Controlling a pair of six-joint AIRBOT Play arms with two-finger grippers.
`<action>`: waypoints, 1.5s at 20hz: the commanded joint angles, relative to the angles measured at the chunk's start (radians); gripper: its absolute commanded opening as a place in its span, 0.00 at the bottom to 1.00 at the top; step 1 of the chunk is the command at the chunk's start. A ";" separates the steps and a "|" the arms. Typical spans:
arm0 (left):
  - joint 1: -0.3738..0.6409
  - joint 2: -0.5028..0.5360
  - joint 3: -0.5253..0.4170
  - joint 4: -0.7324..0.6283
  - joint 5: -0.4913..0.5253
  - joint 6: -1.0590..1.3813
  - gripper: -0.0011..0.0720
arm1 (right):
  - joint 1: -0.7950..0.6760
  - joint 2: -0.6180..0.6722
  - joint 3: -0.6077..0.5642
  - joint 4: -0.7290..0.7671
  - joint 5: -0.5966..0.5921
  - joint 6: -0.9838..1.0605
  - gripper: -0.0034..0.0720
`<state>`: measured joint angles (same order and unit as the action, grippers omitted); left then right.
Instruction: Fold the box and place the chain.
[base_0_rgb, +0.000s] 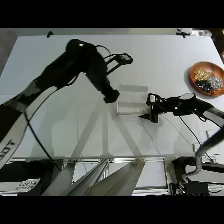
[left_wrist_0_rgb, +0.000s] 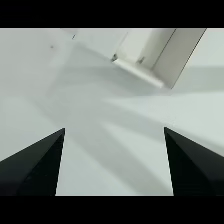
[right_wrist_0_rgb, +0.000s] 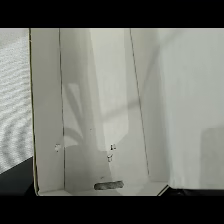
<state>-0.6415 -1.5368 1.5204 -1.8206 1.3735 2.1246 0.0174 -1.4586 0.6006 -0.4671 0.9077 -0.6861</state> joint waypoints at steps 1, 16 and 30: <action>0.070 0.127 -0.248 -0.009 -0.164 0.560 0.97 | 0.000 0.000 0.000 0.000 0.000 0.000 0.63; 0.023 -0.044 -0.467 -0.390 -0.568 0.835 0.98 | 0.000 0.000 0.000 0.000 0.000 0.000 0.63; -0.027 -0.053 -0.467 -0.424 -0.594 0.835 0.98 | 0.000 0.000 0.000 0.000 0.000 0.000 0.63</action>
<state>-0.6598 -1.5887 1.0542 -2.2314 0.7925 2.9585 0.0174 -1.4586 0.6006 -0.4667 0.9081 -0.6861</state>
